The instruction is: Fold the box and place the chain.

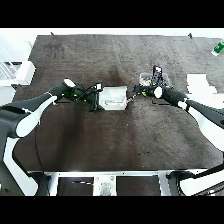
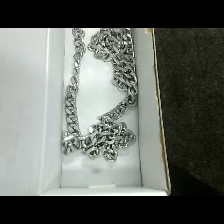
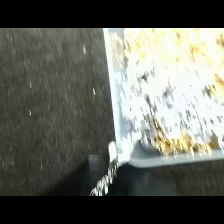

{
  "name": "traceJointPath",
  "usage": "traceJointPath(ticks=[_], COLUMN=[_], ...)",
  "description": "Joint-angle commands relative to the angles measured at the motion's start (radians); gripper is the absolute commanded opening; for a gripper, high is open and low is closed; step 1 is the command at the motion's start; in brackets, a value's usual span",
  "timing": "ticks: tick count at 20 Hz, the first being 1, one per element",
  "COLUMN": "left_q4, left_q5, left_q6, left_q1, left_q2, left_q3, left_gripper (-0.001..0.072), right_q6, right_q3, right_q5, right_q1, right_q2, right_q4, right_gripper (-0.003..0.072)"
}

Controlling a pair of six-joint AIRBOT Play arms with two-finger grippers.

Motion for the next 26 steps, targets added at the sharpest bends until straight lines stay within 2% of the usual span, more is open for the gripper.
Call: traceJointPath(ticks=[1, 4, 6, 9, 13, 18, 26], left_q4=[0.0, 0.0, 0.0, 0.0, 0.0, 0.0, 0.0], left_q5=[0.0, 0.0, 0.0, 0.0, 0.0, 0.0, 0.0], left_q6=[0.0, 0.0, 0.0, 0.0, 0.0, 0.0, 0.0], left_q1=[0.0, 0.0, 0.0, 0.0, 0.0, 0.0, 0.0], left_q2=[0.0, 0.0, 0.0, 0.0, 0.0, 0.0, 0.0], left_q3=[0.0, 0.0, 0.0, 0.0, 0.0, 0.0, 0.0], left_gripper=[0.0469, 0.0469, 0.0468, 0.0468, 0.0469, 0.0469, 0.0469], right_q6=[-0.012, -0.083, -0.138, -0.174, -0.174, -0.159, -0.127], right_q3=[0.045, 0.043, 0.043, 0.043, 0.043, 0.043, 0.018], right_q5=[0.002, 0.104, 0.187, 0.251, 0.324, 0.323, 0.318], right_q1=[0.002, 0.018, 0.055, 0.124, 0.217, 0.348, 0.421], right_q2=[-0.039, 0.052, 0.196, 0.422, 0.593, 0.623, 0.522], right_q4=[0.005, 0.003, 0.001, -0.026, -0.06, -0.06, -0.06], right_gripper=[0.0013, 0.0014, 0.0013, 0.0013, 0.0013, 0.0013, 0.0013])
